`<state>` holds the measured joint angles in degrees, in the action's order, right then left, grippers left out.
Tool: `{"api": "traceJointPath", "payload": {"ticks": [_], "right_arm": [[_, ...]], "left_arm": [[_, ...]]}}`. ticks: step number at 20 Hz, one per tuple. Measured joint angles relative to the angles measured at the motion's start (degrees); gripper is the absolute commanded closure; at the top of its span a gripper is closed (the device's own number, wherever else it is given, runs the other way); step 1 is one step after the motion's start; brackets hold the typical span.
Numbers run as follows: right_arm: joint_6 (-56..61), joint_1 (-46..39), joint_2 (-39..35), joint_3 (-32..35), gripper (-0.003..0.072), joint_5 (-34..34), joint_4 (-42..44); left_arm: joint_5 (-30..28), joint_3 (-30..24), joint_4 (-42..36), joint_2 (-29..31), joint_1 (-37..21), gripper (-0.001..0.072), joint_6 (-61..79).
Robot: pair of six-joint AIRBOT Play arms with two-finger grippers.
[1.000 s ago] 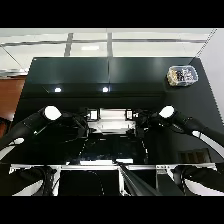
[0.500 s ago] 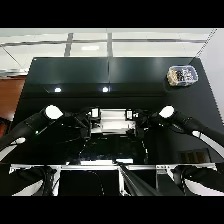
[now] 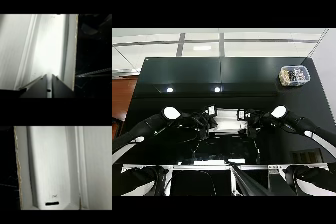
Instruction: Fold the box and place the chain.
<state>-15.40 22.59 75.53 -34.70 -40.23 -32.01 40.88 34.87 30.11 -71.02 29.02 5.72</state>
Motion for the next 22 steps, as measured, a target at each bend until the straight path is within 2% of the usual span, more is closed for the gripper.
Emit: {"api": "traceJointPath", "payload": {"ticks": [1, 2, 3, 4, 5, 6, 7, 8, 9, 12, 16, 19, 22], "right_arm": [[0.0, 0.0, 0.0, 0.0, 0.0556, 0.0, 0.0], [0.0, 0.0, 0.0, 0.0, 0.0556, 0.0, 0.0], [0.0, 0.0, 0.0, 0.0, 0.0556, 0.0, 0.0], [0.0, 0.0, 0.0, 0.0, 0.0556, 0.1, 0.0], [0.0, 0.0, 0.0, 0.0, 0.0556, 0.1, 0.0], [0.0, 0.0, 0.0, 0.0, 0.0556, 0.0, 0.0], [0.0, 0.0, 0.0, 0.0, 0.0556, 0.0, 0.0], [0.0, 0.0, 0.0, 0.0, 0.0556, 0.0, 0.0], [0.0, 0.0, 0.0, 0.0, 0.0556, 0.0, 0.0], [0.0, 0.0, 0.0, 0.0, 0.0556, 0.0, 0.0], [0.0, 0.0, 0.0, 0.0, 0.0556, 0.0, 0.0], [0.0, 0.0, 0.0, 0.0, 0.0556, 0.0, 0.0], [0.0, 0.0, 0.0, 0.0, 0.0556, 0.0, 0.0]], "left_arm": [[0.0, 0.0, -0.2, 0.0, 0.1, 0.0656, 0.0], [0.0, 0.0, -0.4, -0.1, 0.1, 0.0413, 0.0], [0.1, 0.0, -0.5, -0.2, 0.2, 0.0309, 0.0], [0.4, 0.0, -0.8, -0.2, 0.2, 0.0465, -0.1], [0.2, 0.0, -0.8, -0.2, 0.2, 0.0548, -0.1], [-0.2, 0.0, -0.6, -0.2, 0.2, 0.0320, 0.0], [0.0, 0.0, -0.7, -0.2, 0.2, 0.0249, -0.1], [0.2, 0.0, -0.8, -0.1, 0.2, 0.0575, -0.2], [0.0, 0.1, -0.7, 0.0, 0.1, 0.0666, -0.9], [1.6, 0.7, 2.0, 1.2, -0.7, 0.0683, -3.3], [6.1, 1.5, 9.4, 7.8, -5.0, 0.0683, -15.1], [9.9, 1.7, 18.7, 13.9, -11.4, 0.0683, -32.2], [16.7, 0.3, 27.2, 16.0, -20.5, 0.0682, -53.6]]}}
